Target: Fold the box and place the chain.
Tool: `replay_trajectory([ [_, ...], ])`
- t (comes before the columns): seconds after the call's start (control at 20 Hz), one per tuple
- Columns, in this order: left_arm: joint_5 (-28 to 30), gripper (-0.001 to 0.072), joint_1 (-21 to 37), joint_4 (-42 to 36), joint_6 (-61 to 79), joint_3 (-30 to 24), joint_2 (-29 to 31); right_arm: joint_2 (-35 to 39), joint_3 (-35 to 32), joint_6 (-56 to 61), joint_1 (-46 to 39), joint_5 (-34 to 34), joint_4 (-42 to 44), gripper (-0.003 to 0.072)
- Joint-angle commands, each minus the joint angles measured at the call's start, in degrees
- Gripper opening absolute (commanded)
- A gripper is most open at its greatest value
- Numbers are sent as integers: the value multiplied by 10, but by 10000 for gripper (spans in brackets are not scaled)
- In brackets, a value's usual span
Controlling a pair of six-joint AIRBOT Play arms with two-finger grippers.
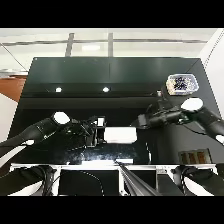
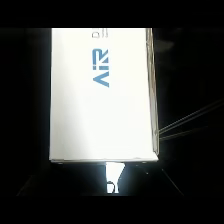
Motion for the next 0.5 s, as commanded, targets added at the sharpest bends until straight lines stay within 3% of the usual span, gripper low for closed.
replay_trajectory([
  [0.0,-3,712,1,45,-80,1,45,57,1,-2,-67,29,-2,31],
  [0.2,-57,712,0,172,-275,8,124,76,1,-15,-99,28,-13,31],
  [0.3,-85,713,-1,173,-308,26,135,76,1,-19,-99,19,-13,30],
  [0.45,-61,711,-25,172,-310,59,115,76,1,-22,-99,12,-13,29],
])
